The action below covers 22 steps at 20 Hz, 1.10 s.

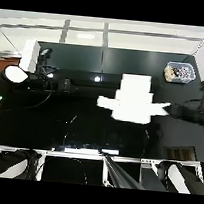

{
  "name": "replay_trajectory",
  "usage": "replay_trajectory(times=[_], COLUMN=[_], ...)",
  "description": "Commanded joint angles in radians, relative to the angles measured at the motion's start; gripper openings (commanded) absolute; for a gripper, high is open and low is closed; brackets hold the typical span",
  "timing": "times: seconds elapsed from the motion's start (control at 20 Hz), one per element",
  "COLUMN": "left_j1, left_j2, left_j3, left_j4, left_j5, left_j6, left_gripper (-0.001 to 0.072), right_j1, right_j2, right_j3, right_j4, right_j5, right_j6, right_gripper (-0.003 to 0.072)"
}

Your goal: Fold the box and place the chain.

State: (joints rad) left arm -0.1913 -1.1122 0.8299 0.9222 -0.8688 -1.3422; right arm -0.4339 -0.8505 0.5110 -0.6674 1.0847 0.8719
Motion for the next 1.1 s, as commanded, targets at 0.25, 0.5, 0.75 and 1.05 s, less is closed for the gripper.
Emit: replay_trajectory(times=[0.25, 0.5, 0.75, 1.05], left_j1=[-0.031, -0.035, -0.082, -0.102], left_j2=[-0.274, -0.513, -0.650, -0.742], left_j3=[0.080, 0.224, 0.333, 0.460], left_j4=[-0.355, -0.355, -0.374, -0.324], left_j5=[-0.127, -0.341, -0.515, -0.738], left_j6=[0.277, 0.307, 0.448, 0.603], left_gripper=[0.0700, 0.0698, 0.0612, 0.0256], right_j1=[0.479, 0.552, 0.558, 0.558], right_j2=[0.051, 0.051, 0.051, 0.051], right_j3=[-0.227, -0.227, -0.227, -0.227], right_j4=[0.229, 0.229, 0.229, 0.229], right_j5=[-0.343, -0.364, -0.364, -0.364], right_j6=[0.023, 0.022, 0.022, 0.022], right_gripper=[0.0016, 0.0016, 0.0017, 0.0017])
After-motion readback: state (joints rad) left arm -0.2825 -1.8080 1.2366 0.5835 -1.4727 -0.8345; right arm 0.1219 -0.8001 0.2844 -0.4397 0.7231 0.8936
